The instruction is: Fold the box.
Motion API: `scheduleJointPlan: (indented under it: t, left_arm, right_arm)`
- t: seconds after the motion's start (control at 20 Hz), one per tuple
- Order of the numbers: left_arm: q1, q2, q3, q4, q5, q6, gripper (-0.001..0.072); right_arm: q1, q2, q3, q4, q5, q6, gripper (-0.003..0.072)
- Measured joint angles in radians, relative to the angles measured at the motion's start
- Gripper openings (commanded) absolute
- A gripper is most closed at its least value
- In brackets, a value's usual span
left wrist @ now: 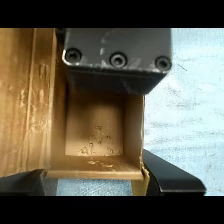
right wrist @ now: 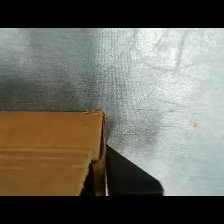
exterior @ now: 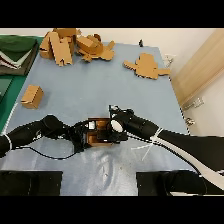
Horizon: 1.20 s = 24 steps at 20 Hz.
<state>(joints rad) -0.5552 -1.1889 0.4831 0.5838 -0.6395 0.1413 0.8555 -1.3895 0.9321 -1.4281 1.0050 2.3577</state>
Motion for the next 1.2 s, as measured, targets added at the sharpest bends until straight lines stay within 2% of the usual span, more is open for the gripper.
scheduleJointPlan:
  t: [0.3, 0.7, 0.75, 0.8, 1.0, 1.1, 1.2]
  left_arm:
    - [0.000, 0.000, 0.000, -0.001, 0.000, -0.002, 0.0419]
    - [0.000, 0.000, 0.000, -0.001, 0.000, -0.001, 0.0419]
    - [0.000, 0.000, 0.000, -0.001, 0.000, -0.001, 0.0419]
    - [0.000, 0.000, 0.000, -0.001, 0.000, -0.001, 0.0419]
    - [0.000, 0.000, 0.000, 0.000, 0.000, -0.001, 0.0419]
    - [0.000, 0.000, 0.000, 0.000, 0.000, -0.001, 0.0419]
    - [0.000, 0.000, 0.000, 0.000, 0.001, -0.001, 0.0418]
  right_arm:
    - [-0.003, 0.059, 0.000, -0.016, 0.030, 0.017, 0.0384]
    - [-0.014, 0.231, 0.001, -0.071, 0.097, 0.075, 0.0371]
    - [-0.014, 0.256, 0.001, -0.089, 0.110, 0.091, 0.0206]
    - [-0.016, 0.285, 0.001, -0.109, 0.120, 0.113, 0.0002]
    - [-0.116, 0.347, -0.024, -0.175, 0.181, 0.159, 0.0001]
    - [-0.224, 0.338, -0.051, -0.127, 0.101, 0.055, 0.0001]
    - [-0.346, 0.291, -0.068, 0.027, -0.014, -0.142, 0.0001]
